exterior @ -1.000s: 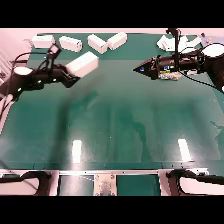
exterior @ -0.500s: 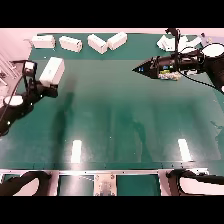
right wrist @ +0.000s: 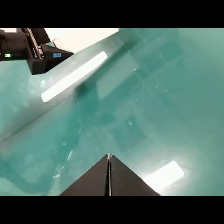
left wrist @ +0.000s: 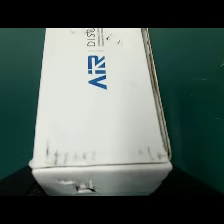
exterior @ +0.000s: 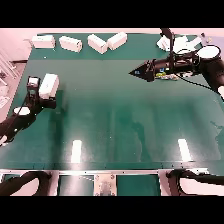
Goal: Fold the box and place the chain.
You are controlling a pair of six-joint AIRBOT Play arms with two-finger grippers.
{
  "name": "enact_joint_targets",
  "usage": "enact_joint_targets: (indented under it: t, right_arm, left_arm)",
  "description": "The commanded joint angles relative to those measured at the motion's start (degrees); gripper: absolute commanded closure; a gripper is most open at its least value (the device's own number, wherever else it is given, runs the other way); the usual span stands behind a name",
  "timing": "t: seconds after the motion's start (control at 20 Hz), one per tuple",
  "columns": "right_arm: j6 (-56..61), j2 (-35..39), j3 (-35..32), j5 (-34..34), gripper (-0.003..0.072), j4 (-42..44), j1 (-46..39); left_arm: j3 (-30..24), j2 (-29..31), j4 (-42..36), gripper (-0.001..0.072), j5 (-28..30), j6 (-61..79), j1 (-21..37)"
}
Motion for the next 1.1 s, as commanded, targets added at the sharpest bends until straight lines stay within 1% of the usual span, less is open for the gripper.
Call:
enact_joint_targets:
  t: [0.0,0.05,0.1,0.2,0.3,0.35,0.45,0.55,0.7,0.75,0.8,0.85,0.9,0.95,1.05]
  right_arm:
    - [0.3,0.0,-1.2,0.0,0.0683,0.0,0.2]
    - [0.4,0.0,-1.3,0.0,0.0683,0.0,0.2]
    - [0.4,0.0,-1.3,0.0,0.0682,0.0,0.2]
    - [0.5,0.0,-1.3,0.0,0.0682,0.0,0.2]
    - [0.5,0.0,-1.3,0.0,0.0682,0.0,0.2]
    - [0.9,0.0,-1.3,0.0,0.0681,0.0,0.2]
    - [1.9,0.9,-1.2,0.0,0.0681,0.0,0.1]
    - [1.9,2.9,-1.2,-0.2,0.0681,0.0,0.0]
    - [5.0,7.3,-1.2,-0.2,0.0682,-0.1,-0.6]
    - [6.5,9.6,-1.2,-0.2,0.0683,-0.9,-0.6]
    - [8.4,12.1,-1.3,-0.6,0.0683,-3.1,-0.6]
    - [11.6,15.1,-1.6,-1.9,0.0683,-6.9,-0.6]
    - [13.4,18.7,-2.5,-3.7,0.0683,-10.9,-0.6]
    - [14.3,22.2,-4.0,-5.7,0.0683,-13.9,-0.6]
    - [16.8,30.1,-8.8,-12.0,0.0683,-18.4,-0.6]
  left_arm:
    - [0.1,-2.6,0.2,0.0320,0.2,0.3,0.0]
    - [0.0,-3.1,-0.2,0.0014,1.4,-0.5,0.0]
    - [0.0,-3.5,-0.2,-0.0011,3.1,-1.6,0.0]
    - [0.1,-3.4,0.1,-0.0011,4.0,-1.5,0.0]
    - [1.0,-3.0,0.3,-0.0011,3.8,-0.9,0.0]
    - [1.3,-1.8,0.3,-0.0011,2.9,-0.9,0.0]
    - [1.3,3.0,0.3,-0.0011,2.2,-0.4,0.0]
    - [1.3,9.2,0.3,-0.0011,1.2,0.5,0.0]
    - [1.3,18.4,1.6,-0.0011,-2.9,0.6,0.0]
    - [1.2,21.2,1.6,0.0016,-5.0,0.3,0.0]
    - [1.3,24.0,1.6,0.0196,-8.4,0.2,0.0]
    - [1.3,27.1,2.3,0.0506,-13.2,0.2,0.0]
    - [1.3,30.2,3.9,0.0691,-18.6,0.1,0.0]
    - [1.2,32.8,4.8,0.0691,-22.4,-2.1,0.0]
    - [0.6,37.4,5.0,0.0693,-26.7,-6.8,0.0]
